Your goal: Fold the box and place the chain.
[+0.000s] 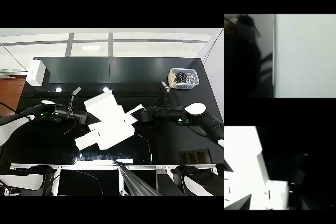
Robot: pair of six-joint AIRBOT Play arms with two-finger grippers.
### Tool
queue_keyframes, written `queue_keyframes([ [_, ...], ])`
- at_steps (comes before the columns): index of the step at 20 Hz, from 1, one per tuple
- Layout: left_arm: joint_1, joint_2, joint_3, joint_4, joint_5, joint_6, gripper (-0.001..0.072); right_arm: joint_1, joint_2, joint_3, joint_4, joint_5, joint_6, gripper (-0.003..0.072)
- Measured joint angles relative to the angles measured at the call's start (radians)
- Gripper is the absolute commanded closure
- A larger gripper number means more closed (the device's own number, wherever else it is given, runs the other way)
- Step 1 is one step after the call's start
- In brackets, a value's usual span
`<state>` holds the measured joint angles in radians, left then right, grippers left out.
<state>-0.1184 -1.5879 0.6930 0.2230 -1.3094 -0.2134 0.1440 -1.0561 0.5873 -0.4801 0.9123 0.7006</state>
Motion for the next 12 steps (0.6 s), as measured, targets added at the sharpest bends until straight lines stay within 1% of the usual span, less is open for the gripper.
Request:
queue_keyframes([
  [1, -0.006, 0.007, 0.007, 0.021, -0.01, -0.002, 0.0688, -0.035, 0.009, 0.026, -0.043, 0.043, 0.002, -0.0022],
  [4, -0.042, 0.051, 0.026, 0.085, 0.006, -0.024, 0.0688, -0.151, 0.037, 0.13, -0.168, 0.167, 0.008, -0.0022],
  [7, -0.089, 0.126, 0.035, 0.129, 0.085, -0.037, 0.0689, -0.222, 0.052, 0.196, -0.238, 0.242, 0.01, -0.0022],
  [10, -0.134, 0.247, 0.039, 0.176, 0.187, -0.041, 0.0685, -0.242, 0.057, 0.222, -0.274, 0.286, -0.005, -0.0021],
  [12, -0.16, 0.334, 0.04, 0.235, 0.261, -0.041, 0.0683, -0.235, 0.058, 0.229, -0.285, 0.311, -0.031, -0.0021],
])
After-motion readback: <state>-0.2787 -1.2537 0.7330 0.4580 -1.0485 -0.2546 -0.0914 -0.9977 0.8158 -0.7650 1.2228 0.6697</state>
